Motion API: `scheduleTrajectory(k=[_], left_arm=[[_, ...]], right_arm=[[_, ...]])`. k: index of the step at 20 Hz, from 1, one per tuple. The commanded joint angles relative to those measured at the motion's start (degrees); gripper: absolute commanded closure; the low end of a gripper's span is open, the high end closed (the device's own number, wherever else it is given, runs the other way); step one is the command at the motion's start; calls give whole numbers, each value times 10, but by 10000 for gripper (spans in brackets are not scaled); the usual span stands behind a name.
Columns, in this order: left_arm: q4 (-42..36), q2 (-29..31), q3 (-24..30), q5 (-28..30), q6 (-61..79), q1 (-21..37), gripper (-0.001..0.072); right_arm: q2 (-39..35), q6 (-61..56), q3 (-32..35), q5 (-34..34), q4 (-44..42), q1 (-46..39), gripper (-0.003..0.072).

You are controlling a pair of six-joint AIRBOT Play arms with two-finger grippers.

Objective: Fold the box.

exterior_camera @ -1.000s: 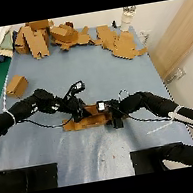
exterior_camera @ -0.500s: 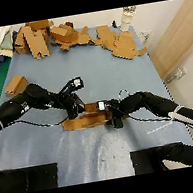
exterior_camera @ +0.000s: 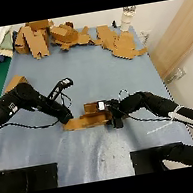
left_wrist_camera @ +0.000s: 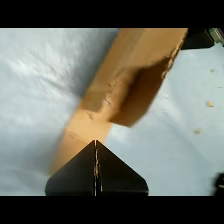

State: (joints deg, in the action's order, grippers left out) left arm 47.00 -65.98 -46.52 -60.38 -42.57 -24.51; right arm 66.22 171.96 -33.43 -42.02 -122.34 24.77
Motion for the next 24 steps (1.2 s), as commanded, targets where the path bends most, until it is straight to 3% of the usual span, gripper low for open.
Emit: scheduleTrajectory(k=[1, 3, 6, 11, 14, 17, 24], left_arm=[[-114, 2, 3, -66, -144, -24, 698], [-256, 2, 3, 11, -143, -60, 697], [-320, -19, -4, 120, -144, -67, 698], [-302, -96, -5, 188, -145, -47, 698], [-222, -120, -5, 230, -199, -47, 699], [-140, -127, -5, 235, -257, -47, 698], [-144, -157, -5, 226, -261, -52, 697]], right_arm=[[0, 0, -1, 0, 0, 0, 183], [0, 0, -1, 0, 0, 0, 183], [0, 0, -1, 0, 0, 0, 183], [0, 0, -1, 0, 0, 0, 183], [0, 0, -1, 0, 0, 0, 183], [0, 0, -1, 0, 0, 0, 183], [0, 0, -1, 0, 0, 0, 183]])
